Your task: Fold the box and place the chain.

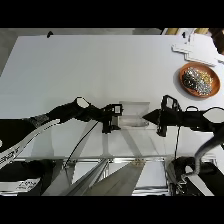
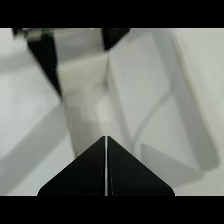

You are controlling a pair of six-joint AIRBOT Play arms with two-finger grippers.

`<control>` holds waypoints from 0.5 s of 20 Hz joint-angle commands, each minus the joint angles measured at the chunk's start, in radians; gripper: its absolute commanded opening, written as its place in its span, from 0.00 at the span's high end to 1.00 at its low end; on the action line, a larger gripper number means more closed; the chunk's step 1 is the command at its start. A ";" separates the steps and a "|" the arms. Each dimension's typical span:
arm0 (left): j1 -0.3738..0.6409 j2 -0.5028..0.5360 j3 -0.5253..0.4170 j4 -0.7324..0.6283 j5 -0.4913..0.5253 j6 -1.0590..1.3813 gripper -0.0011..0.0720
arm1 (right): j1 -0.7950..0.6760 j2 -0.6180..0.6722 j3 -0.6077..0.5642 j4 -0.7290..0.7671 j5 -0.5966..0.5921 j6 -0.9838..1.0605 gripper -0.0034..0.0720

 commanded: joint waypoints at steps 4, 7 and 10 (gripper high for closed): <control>0.000 0.000 0.001 0.000 0.000 0.000 0.56 | 0.000 -0.202 0.001 0.351 -0.157 -0.036 0.94; 0.000 0.000 0.001 0.000 0.000 0.000 0.56 | 0.000 -0.348 0.013 0.345 -0.242 -0.027 0.93; 0.000 0.000 0.001 0.000 0.000 0.000 0.56 | 0.000 -0.438 0.032 0.293 -0.304 0.066 0.94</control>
